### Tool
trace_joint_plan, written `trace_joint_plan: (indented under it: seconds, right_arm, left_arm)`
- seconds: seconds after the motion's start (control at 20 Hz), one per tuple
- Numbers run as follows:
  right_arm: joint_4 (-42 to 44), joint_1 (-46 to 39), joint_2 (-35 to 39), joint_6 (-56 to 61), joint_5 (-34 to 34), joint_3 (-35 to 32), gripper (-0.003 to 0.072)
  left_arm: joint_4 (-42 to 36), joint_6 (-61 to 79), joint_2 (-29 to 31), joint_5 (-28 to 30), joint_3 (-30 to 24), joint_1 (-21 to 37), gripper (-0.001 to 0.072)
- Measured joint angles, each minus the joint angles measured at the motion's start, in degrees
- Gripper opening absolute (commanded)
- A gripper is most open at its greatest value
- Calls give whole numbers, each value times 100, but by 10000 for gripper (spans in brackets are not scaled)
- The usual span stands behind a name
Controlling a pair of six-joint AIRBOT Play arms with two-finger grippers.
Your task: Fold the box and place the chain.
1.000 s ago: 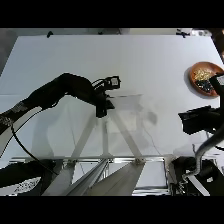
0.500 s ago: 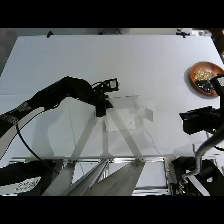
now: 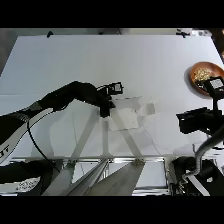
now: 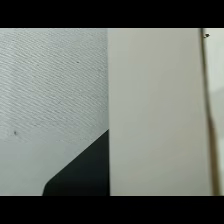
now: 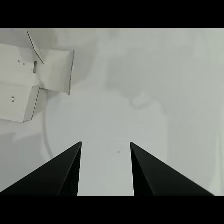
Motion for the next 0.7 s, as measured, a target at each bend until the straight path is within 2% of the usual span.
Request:
trace_joint_plan:
  seconds: [0.25, 0.55, 0.7]
  right_arm:
    - [4, 0, -2, 0, -184, -83, 345]
    - [4, 0, -7, 0, -337, -101, 343]
    - [7, 0, -7, 0, -372, -103, 341]
  left_arm:
    - [-13, 76, -44, -129, 0, -33, 3]
    - [20, 90, -188, 155, 4, -195, 3]
    - [219, 94, -205, 103, 4, -334, 2]
